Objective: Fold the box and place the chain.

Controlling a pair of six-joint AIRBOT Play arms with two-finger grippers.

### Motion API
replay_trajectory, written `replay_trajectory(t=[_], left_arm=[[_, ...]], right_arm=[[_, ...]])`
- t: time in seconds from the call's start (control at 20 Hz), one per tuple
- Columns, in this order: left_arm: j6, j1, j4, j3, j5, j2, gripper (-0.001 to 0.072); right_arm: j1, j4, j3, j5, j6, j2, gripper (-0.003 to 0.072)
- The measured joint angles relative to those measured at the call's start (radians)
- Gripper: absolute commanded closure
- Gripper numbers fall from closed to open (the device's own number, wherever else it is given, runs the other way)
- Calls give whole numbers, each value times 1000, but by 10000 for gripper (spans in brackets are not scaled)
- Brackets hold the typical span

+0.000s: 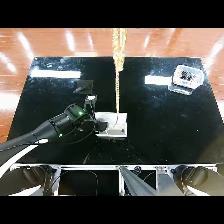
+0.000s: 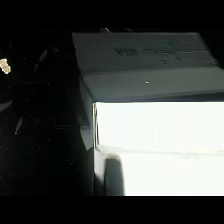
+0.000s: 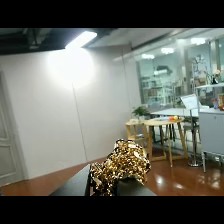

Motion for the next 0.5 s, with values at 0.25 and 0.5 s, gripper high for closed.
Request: replay_trajectory(t=[0.25,0.5], left_arm=[[0,0,0,0,0,0,689],[0,0,0,0,0,0,689]], right_arm=[[0,-1,0,13,0,-1,653],[0,-2,0,30,0,-3,653]])
